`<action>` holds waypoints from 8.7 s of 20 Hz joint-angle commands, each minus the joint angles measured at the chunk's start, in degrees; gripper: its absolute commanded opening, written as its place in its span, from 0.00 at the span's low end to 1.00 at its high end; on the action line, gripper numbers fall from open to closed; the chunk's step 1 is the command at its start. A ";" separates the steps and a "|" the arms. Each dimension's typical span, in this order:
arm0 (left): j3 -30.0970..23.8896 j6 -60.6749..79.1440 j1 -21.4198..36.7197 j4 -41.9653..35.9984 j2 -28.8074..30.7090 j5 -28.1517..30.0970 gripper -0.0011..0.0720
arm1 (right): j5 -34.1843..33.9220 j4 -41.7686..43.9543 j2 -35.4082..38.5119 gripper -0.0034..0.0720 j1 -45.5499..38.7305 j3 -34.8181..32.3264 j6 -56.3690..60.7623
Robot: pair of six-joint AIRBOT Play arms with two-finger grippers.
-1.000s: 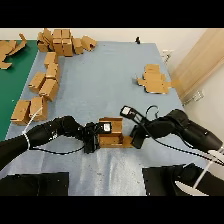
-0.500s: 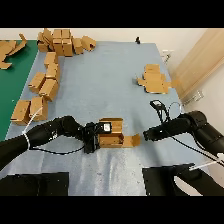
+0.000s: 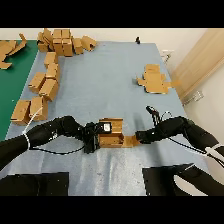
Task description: Fold the box.
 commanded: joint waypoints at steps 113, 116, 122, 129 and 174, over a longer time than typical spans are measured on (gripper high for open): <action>0.07 0.02 0.02 0.02 -0.02 0.00 0.73 | -6.84 -28.65 -12.13 0.51 35.19 24.74 45.59; 0.07 0.02 0.02 0.02 -0.02 0.00 0.73 | -10.34 -29.99 -17.46 0.51 37.62 29.38 50.14; 0.07 0.02 0.02 0.02 -0.02 0.00 0.73 | -20.96 -32.20 -25.24 0.51 39.56 35.80 55.12; 0.07 0.02 0.02 0.02 -0.02 0.02 0.73 | -22.86 -32.57 -28.26 0.49 39.65 35.91 58.38; 0.07 0.02 0.00 0.02 -0.02 0.00 0.73 | -25.90 -38.73 -20.48 0.48 38.82 37.16 60.22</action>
